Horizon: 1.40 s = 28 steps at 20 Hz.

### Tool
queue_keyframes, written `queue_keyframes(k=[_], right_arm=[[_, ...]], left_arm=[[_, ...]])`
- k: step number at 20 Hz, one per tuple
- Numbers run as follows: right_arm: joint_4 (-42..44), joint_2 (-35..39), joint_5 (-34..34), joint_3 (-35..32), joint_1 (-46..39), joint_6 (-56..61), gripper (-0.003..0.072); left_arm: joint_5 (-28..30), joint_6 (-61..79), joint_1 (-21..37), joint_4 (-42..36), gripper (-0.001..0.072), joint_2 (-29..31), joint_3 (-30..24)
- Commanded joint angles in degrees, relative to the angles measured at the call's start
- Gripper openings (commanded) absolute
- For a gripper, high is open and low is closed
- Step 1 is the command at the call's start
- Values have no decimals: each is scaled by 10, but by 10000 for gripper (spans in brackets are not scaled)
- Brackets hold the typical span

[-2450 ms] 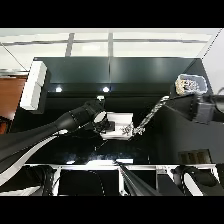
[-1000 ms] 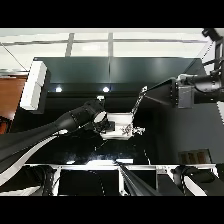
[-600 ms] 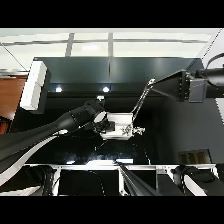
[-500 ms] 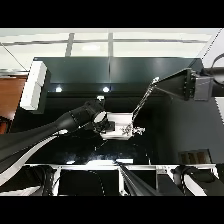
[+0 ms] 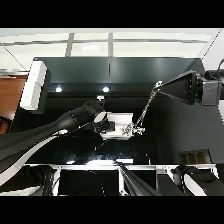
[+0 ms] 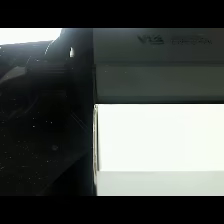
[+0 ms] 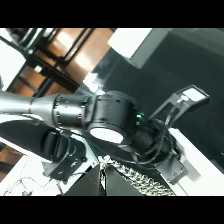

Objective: Fold the box and place the chain.

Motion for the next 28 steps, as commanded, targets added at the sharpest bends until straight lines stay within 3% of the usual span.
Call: queue_keyframes(k=[1, 6, 13, 20, 21, 22, 23, 26, 28], right_arm=[[-11, -2, -48, -14, 42, -5, 15], [-66, -2, -119, -101, 90, -4, 16], [-66, -2, -209, -262, 139, -3, 16], [-83, -2, -262, -297, 150, -2, 19], [-83, -2, -261, -297, 140, 7, 65], [-83, -2, -255, -297, 128, 18, 254], [-83, -2, -240, -296, 115, 19, 395], [-104, 3, -165, -294, 51, 3, 393], [-179, 16, -145, -296, 1, 0, 392]], left_arm=[[0, 1, 0, 0, 35, 0, 0], [0, 1, 0, 0, 35, 0, 0], [0, 1, 0, 0, 35, 0, 0], [0, 1, 0, 0, 35, 0, 0], [0, 1, 0, 0, 35, 0, 0], [0, 1, 0, 0, 35, 0, 0], [0, 1, 0, 0, 35, 0, 0], [0, 1, 0, 0, 35, 0, 0], [0, 1, 0, 0, 35, 0, 0]])
